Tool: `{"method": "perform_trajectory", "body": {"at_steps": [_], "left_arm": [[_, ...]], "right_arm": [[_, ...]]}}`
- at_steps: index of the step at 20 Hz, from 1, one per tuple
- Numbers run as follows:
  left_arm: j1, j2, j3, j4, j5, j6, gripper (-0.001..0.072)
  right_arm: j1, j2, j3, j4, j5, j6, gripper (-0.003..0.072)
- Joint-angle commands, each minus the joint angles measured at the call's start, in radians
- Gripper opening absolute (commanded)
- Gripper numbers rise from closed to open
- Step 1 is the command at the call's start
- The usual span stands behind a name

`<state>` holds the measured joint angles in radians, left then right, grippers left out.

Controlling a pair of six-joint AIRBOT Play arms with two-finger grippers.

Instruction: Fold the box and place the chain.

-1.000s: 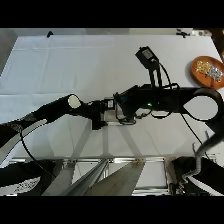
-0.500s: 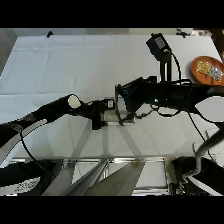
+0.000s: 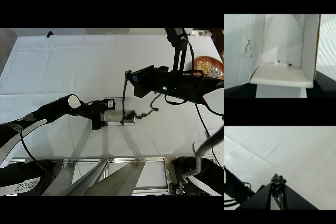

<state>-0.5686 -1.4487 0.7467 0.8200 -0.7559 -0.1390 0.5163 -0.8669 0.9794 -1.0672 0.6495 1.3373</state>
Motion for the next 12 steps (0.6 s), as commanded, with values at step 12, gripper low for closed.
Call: {"method": "perform_trajectory", "body": {"at_steps": [12], "left_arm": [[0.0,0.001,0.0,0.0,0.0,0.0,0.0135]], "right_arm": [[0.015,-0.047,-0.09,-0.088,0.329,-0.01,0.0009]]}}
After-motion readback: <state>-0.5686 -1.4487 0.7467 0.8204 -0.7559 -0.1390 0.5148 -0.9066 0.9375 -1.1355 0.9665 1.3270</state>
